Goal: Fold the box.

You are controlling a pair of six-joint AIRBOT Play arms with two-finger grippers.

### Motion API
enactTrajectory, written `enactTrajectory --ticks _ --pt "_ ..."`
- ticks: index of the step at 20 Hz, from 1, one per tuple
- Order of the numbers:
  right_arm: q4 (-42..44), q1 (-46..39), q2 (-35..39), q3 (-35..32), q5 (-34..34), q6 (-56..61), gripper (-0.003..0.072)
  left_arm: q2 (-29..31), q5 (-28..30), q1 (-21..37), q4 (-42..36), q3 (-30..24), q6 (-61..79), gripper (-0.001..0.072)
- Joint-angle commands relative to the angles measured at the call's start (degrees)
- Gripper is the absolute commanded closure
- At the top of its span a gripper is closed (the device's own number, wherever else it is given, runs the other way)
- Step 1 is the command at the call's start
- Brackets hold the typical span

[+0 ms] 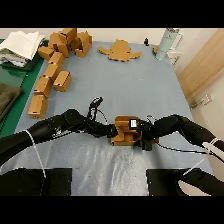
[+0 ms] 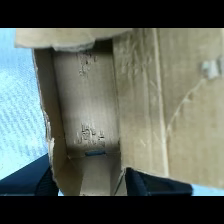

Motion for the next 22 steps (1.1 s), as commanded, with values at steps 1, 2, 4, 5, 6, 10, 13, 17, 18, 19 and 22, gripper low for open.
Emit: enactTrajectory --ticks 1,2,4,5,6,10,13,17,18,19,22 --pt "0.0 0.0 0.0 0.0 0.0 0.0 0.0151 -0.1 0.6 -0.7 4.3 0.6 -5.7 0.0169" --pt "0.0 0.0 0.0 0.0 0.0 0.0 0.0151 -0.2 0.6 -1.6 8.6 1.3 -10.0 0.017" --pt "0.0 0.0 0.0 0.0 0.0 0.0 0.0151 -0.5 0.4 -4.1 18.4 3.6 -19.4 0.0169" --pt "0.0 0.0 0.0 0.0 0.0 0.0 0.015 -1.2 -0.3 -5.4 22.8 5.1 -23.4 0.0169" --pt "0.0 0.0 0.0 0.0 0.0 0.0 0.015 -2.2 -1.3 -6.6 26.3 6.8 -25.9 0.0169" --pt "0.0 0.0 0.0 0.0 0.0 0.0 0.015 -8.4 -8.5 -9.2 35.6 14.0 -34.5 0.017" --pt "0.0 0.0 0.0 0.0 0.0 0.0 0.0151 -12.5 -13.2 -11.5 43.1 19.6 -41.4 0.017" --pt "0.0 0.0 0.0 0.0 0.0 0.0 0.0151 -15.4 -18.8 -15.6 54.7 25.4 -54.8 0.017" --pt "0.0 0.0 0.0 0.0 0.0 0.0 0.015 -16.0 -20.0 -16.7 56.2 26.6 -56.4 0.0171" --pt "0.0 0.0 0.0 0.0 0.0 0.0 0.015 -16.9 -21.5 -17.7 57.8 27.9 -58.2 0.017" --pt "0.0 0.0 0.0 0.0 0.0 0.0 0.0151 -20.5 -26.0 -19.3 59.6 31.0 -60.1 0.017"
